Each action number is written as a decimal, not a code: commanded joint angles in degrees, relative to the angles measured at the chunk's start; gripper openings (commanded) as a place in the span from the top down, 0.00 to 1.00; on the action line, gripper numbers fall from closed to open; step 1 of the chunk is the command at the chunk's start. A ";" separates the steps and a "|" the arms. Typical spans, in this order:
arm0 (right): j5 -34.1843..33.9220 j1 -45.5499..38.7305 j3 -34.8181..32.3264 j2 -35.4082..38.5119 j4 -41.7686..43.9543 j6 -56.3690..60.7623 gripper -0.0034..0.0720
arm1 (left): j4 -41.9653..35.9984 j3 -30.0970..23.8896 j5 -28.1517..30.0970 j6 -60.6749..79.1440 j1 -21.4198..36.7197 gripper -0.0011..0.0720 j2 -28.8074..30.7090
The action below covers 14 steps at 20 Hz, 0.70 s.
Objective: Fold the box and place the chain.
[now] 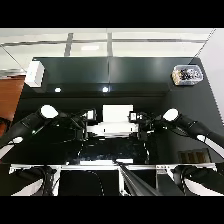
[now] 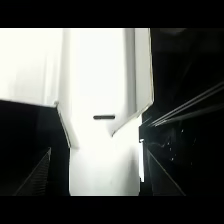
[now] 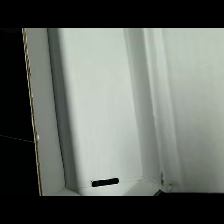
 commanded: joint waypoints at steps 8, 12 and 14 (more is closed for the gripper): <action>0.04 0.07 0.00 -0.02 0.15 0.02 0.79 | -5.01 0.13 -0.20 2.49 -3.80 0.64 -2.45; 1.01 0.07 0.00 -0.02 0.24 0.02 0.79 | -4.98 0.13 2.08 2.29 -5.81 0.68 -2.82; 1.88 0.07 0.00 -0.02 0.24 0.02 0.79 | -4.92 0.13 2.23 2.25 -5.68 0.67 -2.82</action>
